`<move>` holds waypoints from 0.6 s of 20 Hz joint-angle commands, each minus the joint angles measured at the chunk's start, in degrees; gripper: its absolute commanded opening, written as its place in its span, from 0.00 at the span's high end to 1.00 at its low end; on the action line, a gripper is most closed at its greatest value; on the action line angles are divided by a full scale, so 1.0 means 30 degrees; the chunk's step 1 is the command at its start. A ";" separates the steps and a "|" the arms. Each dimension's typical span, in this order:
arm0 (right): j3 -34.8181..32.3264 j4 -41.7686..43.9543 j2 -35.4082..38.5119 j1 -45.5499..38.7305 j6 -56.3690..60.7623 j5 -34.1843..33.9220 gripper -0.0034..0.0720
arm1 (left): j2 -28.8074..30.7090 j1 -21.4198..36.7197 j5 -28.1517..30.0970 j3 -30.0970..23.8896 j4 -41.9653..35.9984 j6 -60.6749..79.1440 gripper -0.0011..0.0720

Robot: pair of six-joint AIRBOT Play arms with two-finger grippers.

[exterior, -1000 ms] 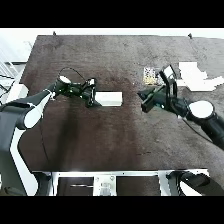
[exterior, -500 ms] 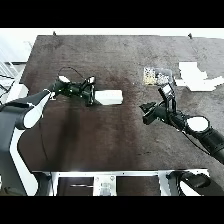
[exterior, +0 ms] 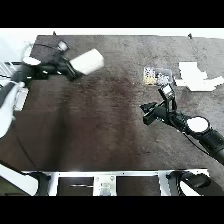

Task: Fold the box and place the chain.

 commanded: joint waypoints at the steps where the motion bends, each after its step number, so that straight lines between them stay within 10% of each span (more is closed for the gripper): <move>1: -0.0007 0.0007 0.0000 0.0000 0.0007 -0.0102 0.94 | 0.1071 0.3228 0.3089 -0.0066 0.0911 -0.5523 0.97; 9: -0.0007 0.0058 0.0000 0.0000 0.0007 -0.0153 0.94 | 0.0437 0.6178 0.9231 -0.1858 0.2521 -0.7963 0.97; 12: -0.0007 0.0670 0.0000 0.0000 0.0007 -0.0240 0.94 | -0.1209 0.6178 0.8408 -0.0284 0.3235 -0.7315 0.97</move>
